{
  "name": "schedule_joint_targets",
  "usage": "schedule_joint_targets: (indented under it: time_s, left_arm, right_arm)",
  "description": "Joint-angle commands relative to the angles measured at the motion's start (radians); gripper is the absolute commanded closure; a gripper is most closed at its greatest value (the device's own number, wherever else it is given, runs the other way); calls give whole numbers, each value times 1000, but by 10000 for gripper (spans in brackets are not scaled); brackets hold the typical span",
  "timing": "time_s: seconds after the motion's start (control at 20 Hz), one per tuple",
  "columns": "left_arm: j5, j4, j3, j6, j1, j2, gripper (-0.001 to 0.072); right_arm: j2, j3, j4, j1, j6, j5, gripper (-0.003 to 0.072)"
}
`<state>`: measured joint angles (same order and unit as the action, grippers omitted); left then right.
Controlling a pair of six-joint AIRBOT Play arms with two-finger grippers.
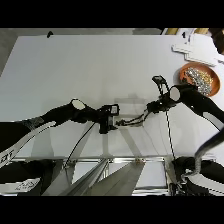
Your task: Fold the box and place the chain.
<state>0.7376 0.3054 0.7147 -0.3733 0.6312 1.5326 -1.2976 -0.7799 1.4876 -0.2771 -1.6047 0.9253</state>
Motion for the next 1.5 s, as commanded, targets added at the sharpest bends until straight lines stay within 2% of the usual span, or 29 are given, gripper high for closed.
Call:
schedule_joint_targets:
  time_s: [0.0, 0.15, 0.2, 0.3, 0.35, 0.4, 0.75, 1.1, 1.25, 1.45]
  left_arm:
    - [0, 0, 0, 0, 0, -1, 503]
    - [0, 0, 0, 0, 0, -1, 503]
    - [0, 0, 0, 0, 0, -1, 503]
    - [0, 0, 0, 0, 0, -1, 503]
    - [0, 0, 0, 0, 0, -1, 503]
    - [0, 0, 0, 0, 0, -1, 503]
    - [0, 0, 0, 0, 0, -1, 503]
    - [0, 1, 0, 0, 0, -1, 503]
    - [1, 0, 0, 0, 0, -1, 504]
    - [0, 0, 0, 0, 0, -1, 503]
  right_arm:
    - [-14, -1, 4, -1, -22, -5, 411]
    - [-45, -1, 4, -1, -23, -23, 413]
    - [-53, -1, 3, -1, -23, -26, 438]
    - [-57, -1, 4, -1, -20, -30, 605]
    - [-56, -1, 4, -1, -16, -29, 653]
    - [-53, -1, 4, -1, -10, -27, 667]
    - [63, -1, 5, -2, -9, 15, 668]
    - [181, -1, -5, -36, 35, 143, 668]
    - [278, -1, -47, -97, 43, 214, 668]
    - [463, -1, -176, -149, 42, 232, 668]
